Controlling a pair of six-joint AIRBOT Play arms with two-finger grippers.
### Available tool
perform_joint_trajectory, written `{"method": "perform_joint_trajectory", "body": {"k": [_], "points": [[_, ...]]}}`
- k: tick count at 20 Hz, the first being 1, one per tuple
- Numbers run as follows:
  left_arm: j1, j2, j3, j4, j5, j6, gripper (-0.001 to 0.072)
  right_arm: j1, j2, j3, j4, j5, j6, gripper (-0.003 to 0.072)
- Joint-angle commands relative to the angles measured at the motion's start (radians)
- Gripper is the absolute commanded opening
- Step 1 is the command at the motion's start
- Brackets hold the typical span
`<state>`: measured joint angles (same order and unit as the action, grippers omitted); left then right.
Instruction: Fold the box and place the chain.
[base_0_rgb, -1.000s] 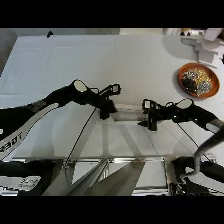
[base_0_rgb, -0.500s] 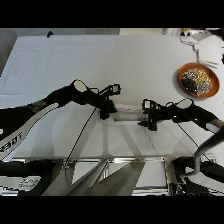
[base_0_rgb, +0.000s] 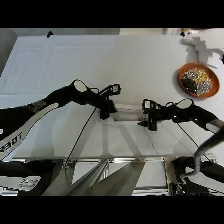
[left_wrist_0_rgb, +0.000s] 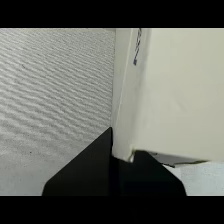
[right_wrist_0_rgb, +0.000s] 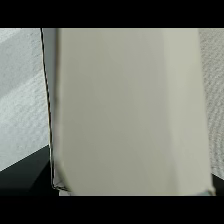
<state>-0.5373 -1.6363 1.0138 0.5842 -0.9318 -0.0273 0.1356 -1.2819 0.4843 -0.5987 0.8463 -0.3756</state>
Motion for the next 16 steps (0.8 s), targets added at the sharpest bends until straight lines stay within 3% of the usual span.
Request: {"method": "perform_joint_trajectory", "body": {"k": [1,16], "points": [[0.0,0.0,-0.001,0.0,0.0,0.0,0.001,0.0,0.0,0.0,0.0,0.0,0.0,0.0335],[0.0,0.0,-0.001,-0.008,-0.02,0.0,0.001,0.0,0.0,0.0,0.0,0.0,0.0,0.0335]]}}
